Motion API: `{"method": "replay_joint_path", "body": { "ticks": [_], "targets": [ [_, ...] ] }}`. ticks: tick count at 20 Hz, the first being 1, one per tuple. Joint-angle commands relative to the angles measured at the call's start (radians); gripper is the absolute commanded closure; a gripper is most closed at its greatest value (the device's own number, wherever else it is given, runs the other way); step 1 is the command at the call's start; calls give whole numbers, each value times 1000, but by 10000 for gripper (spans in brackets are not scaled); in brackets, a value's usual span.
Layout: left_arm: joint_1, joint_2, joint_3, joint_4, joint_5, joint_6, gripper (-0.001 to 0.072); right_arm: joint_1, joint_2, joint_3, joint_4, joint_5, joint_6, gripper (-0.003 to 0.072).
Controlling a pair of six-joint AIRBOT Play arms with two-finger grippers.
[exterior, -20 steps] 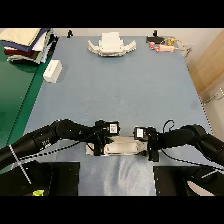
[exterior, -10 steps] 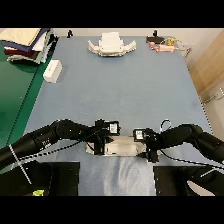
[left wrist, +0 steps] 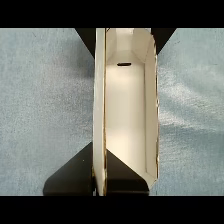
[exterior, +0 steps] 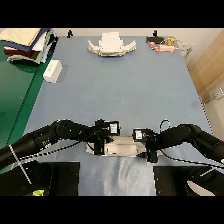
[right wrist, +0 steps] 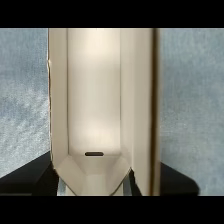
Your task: Fold the box.
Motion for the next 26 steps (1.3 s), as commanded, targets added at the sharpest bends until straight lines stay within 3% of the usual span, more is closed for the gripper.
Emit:
{"method": "replay_joint_path", "body": {
  "ticks": [1,11,12,13,15,16,18,19,21,26],
  "targets": [
    [0,0,0,0,1,0,695,0,-1,1,-2,2,2,104],
    [0,0,0,0,1,0,694,10,-26,0,-19,9,2,102],
    [0,0,0,0,1,0,694,10,-29,0,-20,11,2,86],
    [0,0,0,0,2,0,694,10,-36,0,-19,14,2,-7],
    [0,0,0,0,1,0,694,10,-48,1,-18,29,3,-13],
    [0,0,0,0,1,0,694,10,-49,1,-15,38,3,-5],
    [0,0,0,0,1,0,694,10,-49,1,-16,39,3,109],
    [0,0,0,0,1,0,694,10,-49,1,-17,39,3,116],
    [0,0,0,0,1,0,694,10,-49,1,-19,37,3,200],
    [0,0,0,0,1,0,694,10,-49,1,-19,37,3,205]
  ]
}}
